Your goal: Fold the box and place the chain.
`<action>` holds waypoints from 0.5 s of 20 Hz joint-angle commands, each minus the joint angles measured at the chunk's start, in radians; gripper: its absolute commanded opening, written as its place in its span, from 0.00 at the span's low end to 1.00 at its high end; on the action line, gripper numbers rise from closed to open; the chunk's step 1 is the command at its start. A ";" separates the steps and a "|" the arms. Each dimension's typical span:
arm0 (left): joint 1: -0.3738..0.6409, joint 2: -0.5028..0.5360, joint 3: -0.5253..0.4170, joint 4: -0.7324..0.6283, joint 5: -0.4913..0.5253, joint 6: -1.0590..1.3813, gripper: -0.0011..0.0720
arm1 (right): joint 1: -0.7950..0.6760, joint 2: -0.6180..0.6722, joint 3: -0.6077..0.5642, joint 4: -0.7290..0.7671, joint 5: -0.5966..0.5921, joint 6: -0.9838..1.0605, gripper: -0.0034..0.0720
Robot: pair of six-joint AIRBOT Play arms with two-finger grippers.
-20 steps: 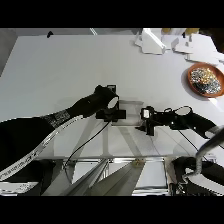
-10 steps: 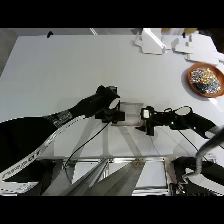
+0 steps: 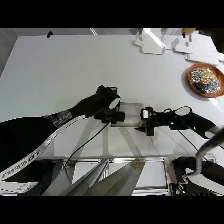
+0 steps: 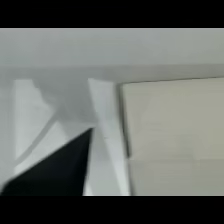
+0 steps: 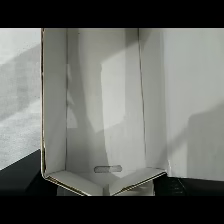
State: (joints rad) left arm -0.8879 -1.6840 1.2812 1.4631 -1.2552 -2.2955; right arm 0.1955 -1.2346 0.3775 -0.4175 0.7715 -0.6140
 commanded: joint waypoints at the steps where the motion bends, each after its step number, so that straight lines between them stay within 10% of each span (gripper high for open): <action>1: 0.015 0.040 0.001 -0.014 0.006 0.035 0.66 | 0.000 0.000 0.001 0.003 -0.001 0.003 0.39; 10: 0.149 0.378 -0.008 -0.041 -0.216 0.492 0.69 | 0.000 0.000 0.001 0.003 -0.001 0.003 0.39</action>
State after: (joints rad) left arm -0.7868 -1.4139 1.2793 1.4414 -1.3682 -1.9953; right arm 0.1955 -1.2346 0.3775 -0.4149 0.7708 -0.6109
